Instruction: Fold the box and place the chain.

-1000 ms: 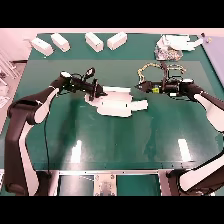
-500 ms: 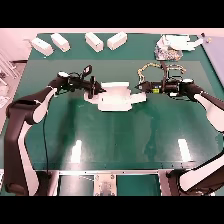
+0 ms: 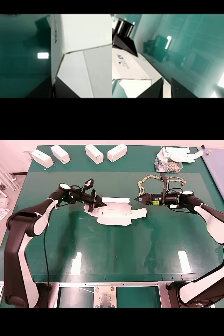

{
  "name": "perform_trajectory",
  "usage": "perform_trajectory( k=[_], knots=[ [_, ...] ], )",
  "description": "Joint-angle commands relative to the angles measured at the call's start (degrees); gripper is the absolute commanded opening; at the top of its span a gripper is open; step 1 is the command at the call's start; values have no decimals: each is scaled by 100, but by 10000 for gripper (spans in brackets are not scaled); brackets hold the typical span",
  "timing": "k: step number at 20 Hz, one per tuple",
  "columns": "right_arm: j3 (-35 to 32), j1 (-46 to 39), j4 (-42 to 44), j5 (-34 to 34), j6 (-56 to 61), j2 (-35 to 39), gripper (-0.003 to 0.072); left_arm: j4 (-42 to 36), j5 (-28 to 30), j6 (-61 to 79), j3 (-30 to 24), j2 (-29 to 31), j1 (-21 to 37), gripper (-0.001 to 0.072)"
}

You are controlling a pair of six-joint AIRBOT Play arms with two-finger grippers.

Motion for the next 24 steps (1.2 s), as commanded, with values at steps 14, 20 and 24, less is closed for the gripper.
perform_trajectory(
  k=[14,20,24],
  knots=[
    [-24,2,-190,63,2,0,122,-214,63,284,0,0,35,13],
    [-42,4,-190,63,2,-4,122,-299,81,282,0,0,68,13],
    [-42,4,-188,63,2,-4,122,-269,111,350,-44,-2,72,13]
  ],
)
